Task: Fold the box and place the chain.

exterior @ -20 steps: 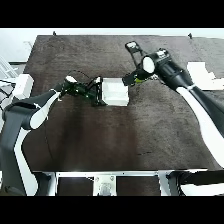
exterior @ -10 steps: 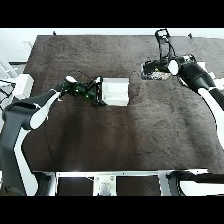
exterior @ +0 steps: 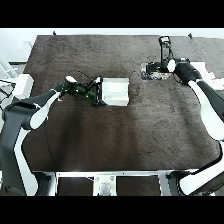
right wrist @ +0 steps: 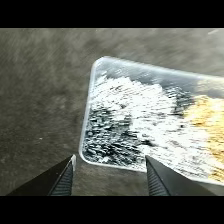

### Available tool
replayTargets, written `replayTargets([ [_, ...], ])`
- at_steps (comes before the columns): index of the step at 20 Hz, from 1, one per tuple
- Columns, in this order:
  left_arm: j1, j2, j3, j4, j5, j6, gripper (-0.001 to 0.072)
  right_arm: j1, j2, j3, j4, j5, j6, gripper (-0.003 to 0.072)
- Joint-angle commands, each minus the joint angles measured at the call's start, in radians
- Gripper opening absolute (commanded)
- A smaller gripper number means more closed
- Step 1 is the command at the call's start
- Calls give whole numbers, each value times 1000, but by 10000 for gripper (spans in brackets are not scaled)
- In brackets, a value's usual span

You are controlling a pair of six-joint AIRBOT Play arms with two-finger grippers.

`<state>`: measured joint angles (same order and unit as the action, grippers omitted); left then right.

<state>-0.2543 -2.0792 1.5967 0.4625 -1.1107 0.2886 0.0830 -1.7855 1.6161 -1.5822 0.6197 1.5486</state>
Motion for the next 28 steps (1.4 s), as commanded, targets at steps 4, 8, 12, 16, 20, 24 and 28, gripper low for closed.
replayTargets([
  [4, 0, 0, 0, 0, 0, 0, 455, -9, -170, 233, 117, 239, -76, 438],
  [8, -1, 0, 0, 0, 0, 0, 455, -11, -174, 233, 116, 238, -76, 435],
  [12, -1, 0, 0, 0, 0, 0, 455, -23, -174, 233, 113, 235, -38, 282],
  [16, -1, 0, 0, 0, 0, 0, 454, -23, -179, 233, 114, 256, -23, 358],
  [20, -1, 0, 0, 0, 0, 0, 455, -23, -219, 233, 121, 258, -11, 348],
  [24, -1, 0, 0, 0, 0, 0, 455, -22, -228, 237, 127, 252, -14, 183],
  [28, -1, 0, 0, 0, 0, 0, 455, -22, -227, 240, 124, 228, -16, 12],
])
